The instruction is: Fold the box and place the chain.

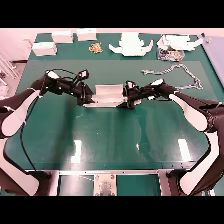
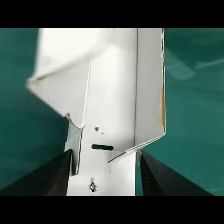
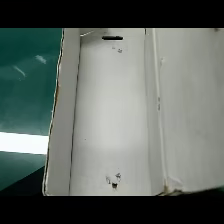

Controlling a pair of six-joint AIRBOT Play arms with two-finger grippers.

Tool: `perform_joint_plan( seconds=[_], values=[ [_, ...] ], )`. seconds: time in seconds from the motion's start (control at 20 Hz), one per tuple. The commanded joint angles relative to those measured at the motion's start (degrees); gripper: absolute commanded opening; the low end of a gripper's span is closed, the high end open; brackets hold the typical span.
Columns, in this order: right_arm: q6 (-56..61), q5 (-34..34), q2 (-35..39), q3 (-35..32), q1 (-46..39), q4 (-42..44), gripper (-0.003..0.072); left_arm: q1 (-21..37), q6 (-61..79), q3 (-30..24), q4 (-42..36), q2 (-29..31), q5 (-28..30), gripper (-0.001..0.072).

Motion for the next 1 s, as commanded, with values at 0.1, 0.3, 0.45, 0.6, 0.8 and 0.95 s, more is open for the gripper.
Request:
perform_joint_plan(
  seconds=[0.1,0.3,0.45,0.6,0.8,0.95],
  values=[
    [0.02,-0.04,-0.02,0.0,0.02,0.04,0.0583,-0.07,0.09,-0.02,-0.2,-0.96,-1.44,0.0418],
    [0.02,-0.04,-0.02,0.0,0.02,0.04,0.0583,-0.07,0.07,0.0,0.26,-0.96,-0.85,0.0421],
    [0.02,-0.04,-0.02,0.0,0.02,0.04,0.0584,-0.04,0.09,0.5,0.7,-0.9,2.58,0.0599],
    [0.02,-0.04,-0.02,0.0,0.02,0.04,0.0583,-0.04,0.04,2.03,0.72,-0.35,1.95,0.06],
    [0.02,-0.02,-0.02,0.0,0.02,0.04,0.0583,-0.04,-1.7,2.34,3.08,-0.2,-2.03,0.0599],
    [0.02,-0.04,-0.02,0.0,0.02,0.04,0.0583,-0.04,-3.43,2.34,8.17,-0.2,-1.86,0.0599]
  ],
)
